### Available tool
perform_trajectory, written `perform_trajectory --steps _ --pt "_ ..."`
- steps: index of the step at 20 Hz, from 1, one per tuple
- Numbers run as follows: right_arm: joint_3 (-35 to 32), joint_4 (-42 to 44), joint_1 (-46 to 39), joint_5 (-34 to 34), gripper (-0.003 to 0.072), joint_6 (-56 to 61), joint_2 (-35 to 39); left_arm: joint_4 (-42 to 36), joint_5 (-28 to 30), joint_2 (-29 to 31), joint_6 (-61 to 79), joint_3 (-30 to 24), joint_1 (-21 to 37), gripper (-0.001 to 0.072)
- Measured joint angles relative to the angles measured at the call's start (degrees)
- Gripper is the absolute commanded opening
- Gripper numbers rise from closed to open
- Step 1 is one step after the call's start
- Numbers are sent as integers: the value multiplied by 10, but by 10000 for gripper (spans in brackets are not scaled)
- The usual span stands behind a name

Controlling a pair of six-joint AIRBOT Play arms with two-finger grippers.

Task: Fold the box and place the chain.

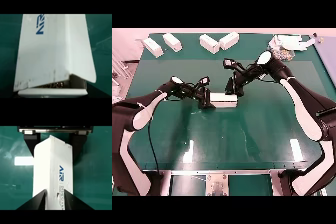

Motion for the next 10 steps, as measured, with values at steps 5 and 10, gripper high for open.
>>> perform_trajectory --steps 5,10 --pt "-5 1 2 -6 239 -4 7 0 -2 0 0 0 0 569" --pt "-20 0 3 -17 239 -11 8 0 -1 0 0 0 0 569"
